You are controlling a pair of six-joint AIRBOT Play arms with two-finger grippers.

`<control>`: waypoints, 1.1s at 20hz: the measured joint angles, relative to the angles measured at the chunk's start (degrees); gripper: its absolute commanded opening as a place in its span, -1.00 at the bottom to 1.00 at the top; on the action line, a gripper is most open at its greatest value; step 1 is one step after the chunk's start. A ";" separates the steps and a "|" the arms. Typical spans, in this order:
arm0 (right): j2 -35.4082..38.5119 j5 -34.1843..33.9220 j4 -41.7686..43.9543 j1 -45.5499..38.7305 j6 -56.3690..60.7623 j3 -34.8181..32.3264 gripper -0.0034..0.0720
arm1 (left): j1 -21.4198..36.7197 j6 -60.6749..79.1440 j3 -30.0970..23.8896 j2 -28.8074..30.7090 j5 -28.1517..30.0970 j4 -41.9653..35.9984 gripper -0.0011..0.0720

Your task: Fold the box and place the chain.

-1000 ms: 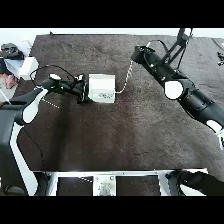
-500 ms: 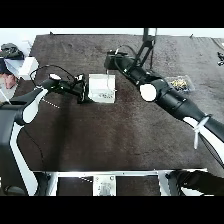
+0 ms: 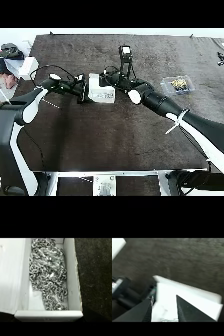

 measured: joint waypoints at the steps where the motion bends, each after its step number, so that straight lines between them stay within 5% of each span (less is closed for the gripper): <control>1: 0.68 0.57 -1.55 -0.46 -0.46 0.02 -0.35 | 0.00 0.00 0.00 0.00 0.00 0.00 0.14; 6: 1.36 5.68 -0.85 -7.76 -7.41 3.34 -0.47 | 0.00 0.00 0.00 0.00 0.00 0.02 0.14; 13: -9.16 29.22 39.74 -22.51 -49.33 17.99 -0.47 | 0.00 0.00 0.00 0.00 0.00 0.02 0.14; 22: -23.69 44.85 50.97 -25.18 -66.97 31.15 -0.47 | 0.00 0.00 0.00 0.00 0.00 0.00 0.14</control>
